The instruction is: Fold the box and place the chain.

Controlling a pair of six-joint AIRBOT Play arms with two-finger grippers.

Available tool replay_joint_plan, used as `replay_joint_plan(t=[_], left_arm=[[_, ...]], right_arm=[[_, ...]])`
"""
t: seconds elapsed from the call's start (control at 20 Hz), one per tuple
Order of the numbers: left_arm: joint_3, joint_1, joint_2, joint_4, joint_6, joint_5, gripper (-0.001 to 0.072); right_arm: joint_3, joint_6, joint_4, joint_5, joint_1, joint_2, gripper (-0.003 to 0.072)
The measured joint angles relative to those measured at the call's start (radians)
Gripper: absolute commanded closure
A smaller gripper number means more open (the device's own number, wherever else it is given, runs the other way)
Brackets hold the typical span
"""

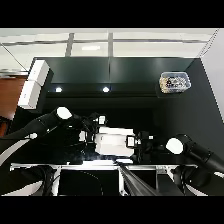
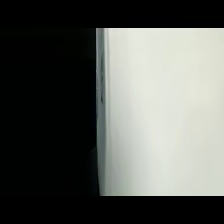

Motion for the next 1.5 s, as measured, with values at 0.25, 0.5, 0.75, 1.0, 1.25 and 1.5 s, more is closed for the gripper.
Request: replay_joint_plan(t=[0.25, 0.5, 0.75, 1.0, 1.25, 1.5], left_arm=[[0.0, 0.0, 0.0, 0.0, 0.0, 0.0, 0.0681], [0.0, 0.0, 0.0, 0.0, 0.0, 0.001, 0.0681], [0.0, 0.001, 0.0, 0.0, -0.001, 0.002, 0.0681], [0.0, 0.001, 0.0, 0.0, -0.002, -0.003, 0.0682], [0.0, 0.001, 0.0, 0.0, -0.004, -0.005, 0.0682], [0.0, 0.001, 0.0, 0.0, -0.001, -0.008, 0.0682]], right_arm=[[0.0, 0.0, 0.008, -0.013, 0.039, -0.006, 0.0041], [0.011, 0.008, 0.008, -0.037, 0.049, -0.007, 0.0042], [0.073, 0.073, -0.074, -0.036, 0.006, -0.007, 0.0042], [0.132, 0.115, -0.143, -0.007, -0.037, -0.007, 0.0042], [0.161, 0.136, -0.172, 0.033, -0.086, -0.007, 0.006], [0.171, 0.132, -0.154, 0.014, -0.098, -0.007, 0.006]])
